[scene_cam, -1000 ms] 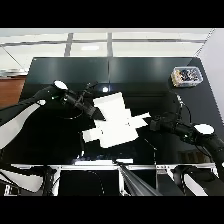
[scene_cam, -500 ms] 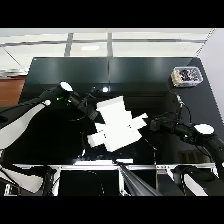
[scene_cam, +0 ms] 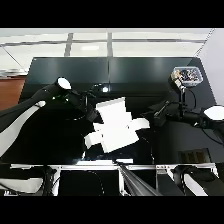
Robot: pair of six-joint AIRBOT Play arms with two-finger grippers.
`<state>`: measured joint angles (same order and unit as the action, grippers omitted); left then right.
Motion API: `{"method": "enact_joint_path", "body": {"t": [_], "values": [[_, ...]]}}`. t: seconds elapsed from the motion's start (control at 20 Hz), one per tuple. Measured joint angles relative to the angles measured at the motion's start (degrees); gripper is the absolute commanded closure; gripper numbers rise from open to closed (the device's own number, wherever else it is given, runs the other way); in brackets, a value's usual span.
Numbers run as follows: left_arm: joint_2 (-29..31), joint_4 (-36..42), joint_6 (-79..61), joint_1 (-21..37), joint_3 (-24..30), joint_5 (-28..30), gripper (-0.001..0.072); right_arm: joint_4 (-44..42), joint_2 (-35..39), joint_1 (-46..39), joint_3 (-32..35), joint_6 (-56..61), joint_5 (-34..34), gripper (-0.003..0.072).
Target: Fold the box and place the chain.
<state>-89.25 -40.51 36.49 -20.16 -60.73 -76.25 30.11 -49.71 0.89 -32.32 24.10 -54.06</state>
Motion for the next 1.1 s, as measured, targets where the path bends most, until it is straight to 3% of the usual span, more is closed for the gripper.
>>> {"method": "enact_joint_path", "body": {"t": [0.15,0.3,0.75,1.1], "values": [[4.8,-1.7,-6.9,-2.5,2.5,8.5,0.0681,3.9,0.0,-0.1,-2.1,-4.7,-0.8,-0.0009],[6.3,-4.5,-16.0,-3.7,3.6,12.8,0.0682,5.9,-0.6,-0.1,-2.9,-6.8,0.3,-0.0009],[4.7,-8.3,-28.3,-6.7,3.8,19.5,0.0684,11.3,-3.3,4.4,-2.1,-8.5,2.5,-0.0007],[3.1,-10.0,-30.3,-7.3,3.8,21.5,0.0683,14.6,-3.7,9.9,1.6,-12.0,0.0,-0.0007]]}}
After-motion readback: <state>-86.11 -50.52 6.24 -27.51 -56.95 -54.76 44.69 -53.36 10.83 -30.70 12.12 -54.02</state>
